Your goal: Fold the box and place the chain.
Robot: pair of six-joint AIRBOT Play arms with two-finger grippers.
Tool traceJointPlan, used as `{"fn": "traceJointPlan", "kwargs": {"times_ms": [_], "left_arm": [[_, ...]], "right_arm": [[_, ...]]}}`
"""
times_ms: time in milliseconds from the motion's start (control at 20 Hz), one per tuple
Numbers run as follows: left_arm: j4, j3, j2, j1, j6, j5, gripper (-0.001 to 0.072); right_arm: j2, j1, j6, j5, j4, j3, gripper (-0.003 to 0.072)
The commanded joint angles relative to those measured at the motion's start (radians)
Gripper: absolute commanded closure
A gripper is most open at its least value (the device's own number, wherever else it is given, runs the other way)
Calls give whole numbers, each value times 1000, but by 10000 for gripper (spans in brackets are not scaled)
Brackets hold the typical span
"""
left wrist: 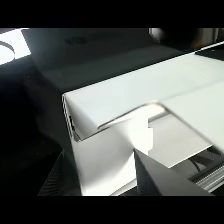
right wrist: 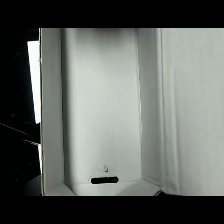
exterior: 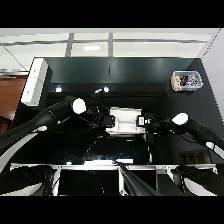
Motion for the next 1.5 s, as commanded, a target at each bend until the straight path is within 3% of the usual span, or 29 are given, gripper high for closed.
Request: {"fn": "traceJointPlan", "kwargs": {"times_ms": [0,250,350,500,600,950,1350,1450], "left_arm": [[-3,27,-1,0,-2,-43,224],[-3,29,-1,-1,-13,-45,230],[0,29,-1,-6,-27,-39,313],[0,29,-2,-32,-28,-12,319],[0,30,-4,-47,-29,12,442],[133,92,-68,-87,-144,-15,442],[382,200,-132,-146,-344,-150,442],[391,209,-132,-158,-346,-154,413]], "right_arm": [[-1,0,0,1,0,0,460],[-1,1,0,0,0,0,460],[-1,1,0,0,0,0,460],[-1,1,0,0,0,0,460],[-1,1,0,0,0,0,460],[-1,1,0,0,0,0,460],[-1,1,0,0,0,0,460],[-1,1,0,0,0,0,460]]}}
